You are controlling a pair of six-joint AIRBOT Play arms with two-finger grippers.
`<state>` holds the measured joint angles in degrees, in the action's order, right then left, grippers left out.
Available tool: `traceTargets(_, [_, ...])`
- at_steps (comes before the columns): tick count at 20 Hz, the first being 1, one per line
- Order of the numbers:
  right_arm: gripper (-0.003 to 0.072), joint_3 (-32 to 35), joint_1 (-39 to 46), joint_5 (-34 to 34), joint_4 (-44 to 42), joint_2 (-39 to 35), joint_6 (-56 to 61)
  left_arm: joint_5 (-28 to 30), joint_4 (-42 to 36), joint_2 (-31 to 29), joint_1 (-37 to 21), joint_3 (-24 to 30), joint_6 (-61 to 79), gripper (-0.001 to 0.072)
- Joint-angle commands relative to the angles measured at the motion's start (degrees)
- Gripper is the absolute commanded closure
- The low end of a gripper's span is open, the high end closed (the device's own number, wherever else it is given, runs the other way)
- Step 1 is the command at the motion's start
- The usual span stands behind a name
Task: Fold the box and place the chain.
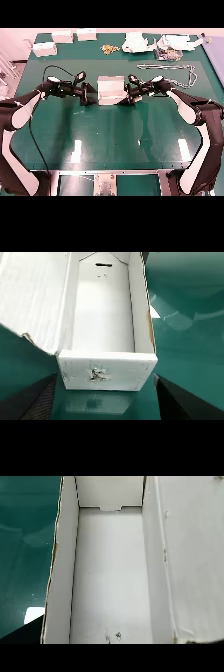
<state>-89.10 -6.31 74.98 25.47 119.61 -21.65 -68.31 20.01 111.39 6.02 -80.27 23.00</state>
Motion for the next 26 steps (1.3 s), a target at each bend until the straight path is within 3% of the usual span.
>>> traceTargets(1, [0.0105, 0.0, 0.0, 0.0, 0.0, 0.0, 0.0, 0.2, -0.7, 0.3, 0.3, 0.0, 0.0, -0.0011])
traceTargets(8, [0.0105, 0.0, 0.0, 0.0, 0.0, 0.0, 0.0, 1.8, -0.8, 0.5, 1.6, 0.0, -0.2, -0.0011])
traceTargets(16, [0.0105, 0.0, 0.0, 0.0, 0.0, 0.0, 0.0, 9.2, -0.7, 1.4, 3.5, 0.0, 1.6, -0.0011])
traceTargets(26, [0.0105, 0.0, 0.0, 0.0, 0.0, 0.0, 0.0, 9.8, -2.8, 2.0, 4.3, 0.0, 2.6, -0.0011])
